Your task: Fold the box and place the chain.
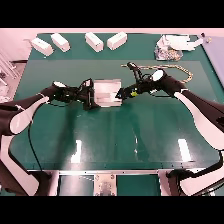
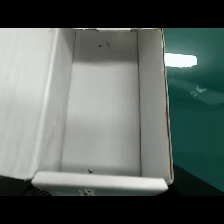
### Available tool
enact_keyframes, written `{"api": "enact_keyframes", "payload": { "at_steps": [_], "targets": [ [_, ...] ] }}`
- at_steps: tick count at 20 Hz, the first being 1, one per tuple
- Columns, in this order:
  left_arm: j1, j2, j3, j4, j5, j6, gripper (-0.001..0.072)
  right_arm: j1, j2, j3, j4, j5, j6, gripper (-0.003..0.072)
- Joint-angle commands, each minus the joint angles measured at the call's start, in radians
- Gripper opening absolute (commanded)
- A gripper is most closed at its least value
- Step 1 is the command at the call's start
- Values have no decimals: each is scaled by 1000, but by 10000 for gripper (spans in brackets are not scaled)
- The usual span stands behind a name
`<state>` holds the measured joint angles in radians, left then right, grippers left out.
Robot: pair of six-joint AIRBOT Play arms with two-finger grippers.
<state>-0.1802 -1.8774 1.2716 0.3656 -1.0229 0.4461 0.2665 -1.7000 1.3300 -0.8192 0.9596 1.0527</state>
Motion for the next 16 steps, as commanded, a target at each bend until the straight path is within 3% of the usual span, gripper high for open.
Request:
{"api": "enact_keyframes", "payload": {
  "at_steps": [1, 8, 16],
  "targets": [
    [0, 0, 1, 0, 0, 0, 629, 19, 1, 2, -105, -10, 90, 525],
    [0, 0, 1, 0, 0, 0, 629, 72, 1, 85, -257, -8, 219, 524],
    [0, 0, 1, 0, 0, 0, 629, 138, 1, 130, -513, 89, 475, 535]
  ]
}}
